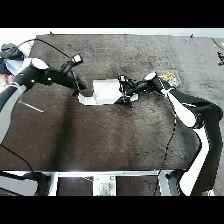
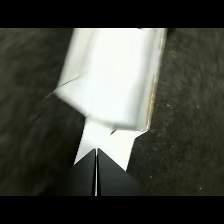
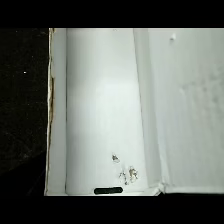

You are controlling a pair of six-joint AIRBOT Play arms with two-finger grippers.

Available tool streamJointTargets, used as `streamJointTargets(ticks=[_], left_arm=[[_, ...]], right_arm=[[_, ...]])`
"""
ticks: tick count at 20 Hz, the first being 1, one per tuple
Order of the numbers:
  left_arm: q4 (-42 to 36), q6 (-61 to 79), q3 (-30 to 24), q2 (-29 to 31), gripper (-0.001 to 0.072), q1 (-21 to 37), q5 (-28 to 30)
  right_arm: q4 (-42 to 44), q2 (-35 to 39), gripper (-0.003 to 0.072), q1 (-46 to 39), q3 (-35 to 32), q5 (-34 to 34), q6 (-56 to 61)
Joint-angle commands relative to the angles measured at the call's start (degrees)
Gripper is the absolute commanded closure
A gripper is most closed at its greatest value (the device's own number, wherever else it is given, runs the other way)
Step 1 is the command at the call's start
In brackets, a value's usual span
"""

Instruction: Fold the box and place the chain.

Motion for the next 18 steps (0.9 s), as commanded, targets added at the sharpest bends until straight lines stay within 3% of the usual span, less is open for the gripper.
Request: streamJointTargets(ticks=[1, 6, 9, 18], left_arm=[[1.1, -20.5, -5.6, 6.3, 0.0706, 2.9, 6.7], [1.2, -32.9, -14.8, 7.0, 0.0704, 7.6, 4.3], [0.0, -35.5, -18.6, 7.0, 0.0703, 8.9, 7.4], [-9.7, -37.3, -19.3, -0.5, 0.0702, 7.5, 9.3]], right_arm=[[0.0, 0.0, 0.0204, 0.0, 0.0, 0.0, 0.0], [0.0, 0.0, 0.0205, 0.0, 0.0, 0.0, 0.0], [0.0, 0.0, 0.0204, 0.0, 0.0, 0.1, 0.0], [0.0, 0.0, 0.0204, 0.0, 0.0, 0.1, 0.0]])
